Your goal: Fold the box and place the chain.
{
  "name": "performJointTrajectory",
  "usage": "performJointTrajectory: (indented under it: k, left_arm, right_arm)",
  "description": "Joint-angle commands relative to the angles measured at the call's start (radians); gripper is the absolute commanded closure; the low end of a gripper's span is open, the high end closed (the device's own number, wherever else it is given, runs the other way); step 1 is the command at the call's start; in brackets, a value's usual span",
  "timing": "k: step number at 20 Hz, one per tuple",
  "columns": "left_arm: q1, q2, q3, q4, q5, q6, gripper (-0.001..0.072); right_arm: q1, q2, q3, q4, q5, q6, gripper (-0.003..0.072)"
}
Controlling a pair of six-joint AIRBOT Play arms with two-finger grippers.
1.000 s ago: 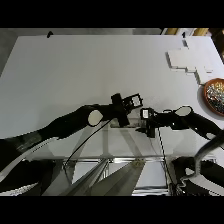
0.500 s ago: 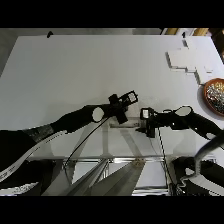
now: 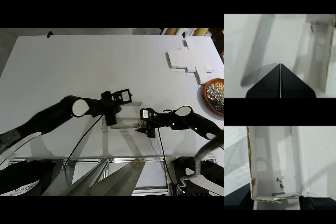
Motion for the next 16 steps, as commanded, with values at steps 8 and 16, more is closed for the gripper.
performJointTrajectory:
  k: [8, 16]
  left_arm:
    - [0.095, 0.017, -0.109, 0.112, -0.232, 0.262, 0.0557]
    - [0.084, -0.039, -0.115, 0.043, -0.092, 0.393, 0.0419]
  right_arm:
    - [0.0, 0.0, 0.0, 0.002, 0.0, 0.001, 0.0285]
    - [0.0, 0.0, 0.0, 0.002, 0.0, 0.001, 0.0285]
